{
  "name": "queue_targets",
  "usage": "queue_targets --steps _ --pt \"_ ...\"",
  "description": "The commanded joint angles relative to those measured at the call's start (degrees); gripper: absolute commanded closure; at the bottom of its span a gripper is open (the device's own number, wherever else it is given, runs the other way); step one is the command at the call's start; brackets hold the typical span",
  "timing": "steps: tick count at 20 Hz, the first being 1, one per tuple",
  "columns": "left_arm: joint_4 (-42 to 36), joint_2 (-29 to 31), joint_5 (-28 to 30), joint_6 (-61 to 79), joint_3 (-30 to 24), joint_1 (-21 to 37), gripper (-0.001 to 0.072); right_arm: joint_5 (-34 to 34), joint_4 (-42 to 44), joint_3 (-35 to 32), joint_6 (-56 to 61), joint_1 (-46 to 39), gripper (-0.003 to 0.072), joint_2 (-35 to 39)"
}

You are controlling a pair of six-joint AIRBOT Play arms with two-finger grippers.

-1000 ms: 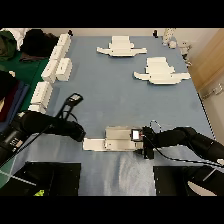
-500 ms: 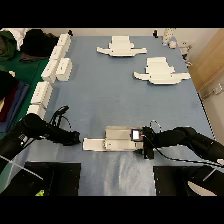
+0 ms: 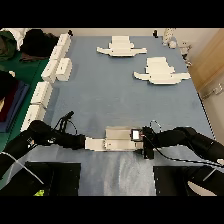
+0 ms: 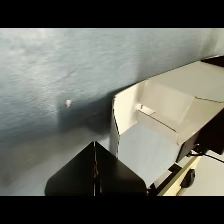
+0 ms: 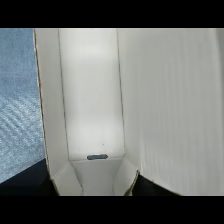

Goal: Fold the box.

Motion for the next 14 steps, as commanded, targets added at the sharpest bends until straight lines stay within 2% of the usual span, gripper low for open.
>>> queue_targets --steps 1,4,8,14 --pt "-6.56 -0.20 4.79 1.66 -0.74 -5.42 0.0696 0.02 0.02 0.02 0.02 0.04 0.0175 0.00" --pt "-10.60 -0.17 6.10 2.99 -0.42 -9.70 0.0695 0.02 0.02 0.02 0.02 0.04 0.0175 0.00" --pt "-17.97 -0.17 5.92 6.97 -0.07 -11.61 0.0695 0.02 0.02 0.02 0.02 0.04 0.0175 0.00" --pt "-18.03 -0.15 5.05 7.02 2.36 -11.76 0.0695 0.02 0.02 0.02 0.02 0.04 0.0175 0.00"
